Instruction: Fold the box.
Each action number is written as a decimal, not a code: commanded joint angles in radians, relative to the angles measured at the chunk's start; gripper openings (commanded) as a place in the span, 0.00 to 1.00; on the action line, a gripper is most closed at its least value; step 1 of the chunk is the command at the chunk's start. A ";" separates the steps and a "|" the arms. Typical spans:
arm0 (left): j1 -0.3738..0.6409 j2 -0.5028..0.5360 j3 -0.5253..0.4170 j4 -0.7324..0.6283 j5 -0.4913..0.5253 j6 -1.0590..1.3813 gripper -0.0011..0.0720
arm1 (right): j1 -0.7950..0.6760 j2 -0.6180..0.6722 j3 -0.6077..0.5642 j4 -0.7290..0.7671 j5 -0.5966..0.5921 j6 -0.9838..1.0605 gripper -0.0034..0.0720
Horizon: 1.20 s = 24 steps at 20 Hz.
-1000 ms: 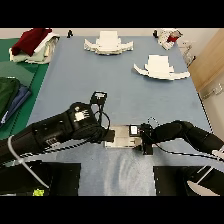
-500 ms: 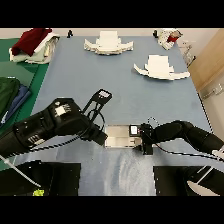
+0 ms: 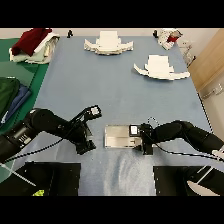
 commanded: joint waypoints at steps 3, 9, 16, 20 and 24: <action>0.061 -0.045 -0.176 -0.228 0.279 0.563 0.83 | 0.001 0.000 0.000 0.000 0.000 0.000 0.75; -0.026 -0.200 -0.178 -0.383 0.389 0.782 0.83 | 0.001 0.000 0.000 0.000 0.000 0.000 0.75; -0.093 -0.267 -0.178 -0.420 0.505 0.827 0.83 | 0.001 0.000 0.000 0.000 0.000 0.000 0.75; -0.121 -0.269 -0.178 -0.507 0.511 0.920 0.83 | 0.001 0.000 0.000 0.000 0.000 0.000 0.74; -0.124 -0.269 -0.178 -0.522 0.511 0.936 0.83 | 0.001 0.000 0.000 0.000 0.000 0.000 0.74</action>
